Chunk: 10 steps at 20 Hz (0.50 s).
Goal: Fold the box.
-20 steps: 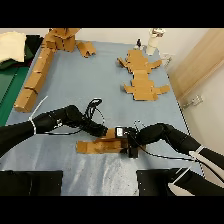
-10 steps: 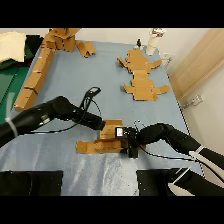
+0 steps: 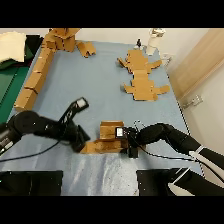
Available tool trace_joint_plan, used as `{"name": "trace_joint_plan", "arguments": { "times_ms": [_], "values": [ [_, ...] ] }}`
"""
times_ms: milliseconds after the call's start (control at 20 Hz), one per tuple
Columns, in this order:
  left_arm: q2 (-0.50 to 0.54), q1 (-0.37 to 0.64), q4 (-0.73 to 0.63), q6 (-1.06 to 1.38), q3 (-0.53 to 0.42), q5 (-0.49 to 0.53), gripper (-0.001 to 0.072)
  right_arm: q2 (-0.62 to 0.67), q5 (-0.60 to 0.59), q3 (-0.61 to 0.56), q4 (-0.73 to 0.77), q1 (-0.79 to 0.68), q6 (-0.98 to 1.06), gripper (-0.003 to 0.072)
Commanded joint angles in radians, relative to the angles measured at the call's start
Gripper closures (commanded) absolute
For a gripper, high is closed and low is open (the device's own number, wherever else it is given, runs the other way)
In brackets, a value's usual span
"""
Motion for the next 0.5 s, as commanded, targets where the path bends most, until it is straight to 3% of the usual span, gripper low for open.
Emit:
{"name": "trace_joint_plan", "arguments": {
  "times_ms": [0,200,450],
  "values": [
    [0.072,-0.028,0.056,0.203,-0.082,-0.018,0.0023,0.0,0.0,-0.001,0.0,0.0,0.0,0.0182],
    [-0.006,-0.039,0.039,0.391,-0.098,0.122,0.0022,0.0,0.0,-0.001,0.0,0.0,0.0,0.0182],
    [-0.125,-0.039,-0.077,0.565,-0.096,0.137,0.0022,0.0,0.0,-0.001,0.0,0.0,0.0,0.0182]
  ]
}}
